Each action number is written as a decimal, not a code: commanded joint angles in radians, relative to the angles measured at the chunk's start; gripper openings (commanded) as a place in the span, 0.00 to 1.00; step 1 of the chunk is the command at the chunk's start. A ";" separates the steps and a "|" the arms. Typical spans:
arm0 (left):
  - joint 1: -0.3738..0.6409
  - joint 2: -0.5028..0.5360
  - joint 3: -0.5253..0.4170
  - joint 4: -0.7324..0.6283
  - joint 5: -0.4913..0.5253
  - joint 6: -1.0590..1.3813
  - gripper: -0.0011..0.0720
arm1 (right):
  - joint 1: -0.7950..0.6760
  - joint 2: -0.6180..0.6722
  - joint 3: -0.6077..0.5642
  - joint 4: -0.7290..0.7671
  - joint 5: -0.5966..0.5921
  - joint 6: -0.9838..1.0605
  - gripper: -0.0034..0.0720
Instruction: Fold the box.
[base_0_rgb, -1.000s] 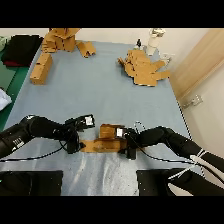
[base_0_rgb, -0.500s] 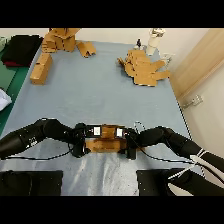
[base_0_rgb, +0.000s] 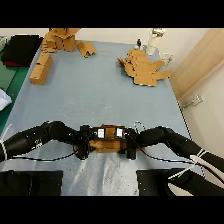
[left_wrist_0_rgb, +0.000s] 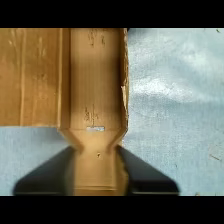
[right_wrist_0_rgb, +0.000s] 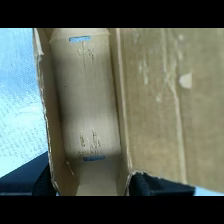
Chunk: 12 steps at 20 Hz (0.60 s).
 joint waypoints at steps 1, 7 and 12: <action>-0.010 -0.004 0.001 -0.002 0.059 0.005 0.40 | 0.000 0.000 0.000 0.000 0.000 0.000 0.50; -0.010 -0.004 0.002 -0.022 0.056 0.005 0.14 | 0.000 0.000 0.000 0.000 0.000 0.000 0.50; -0.010 -0.004 0.002 -0.069 0.039 0.005 0.14 | 0.000 0.000 0.000 0.000 0.001 0.000 0.50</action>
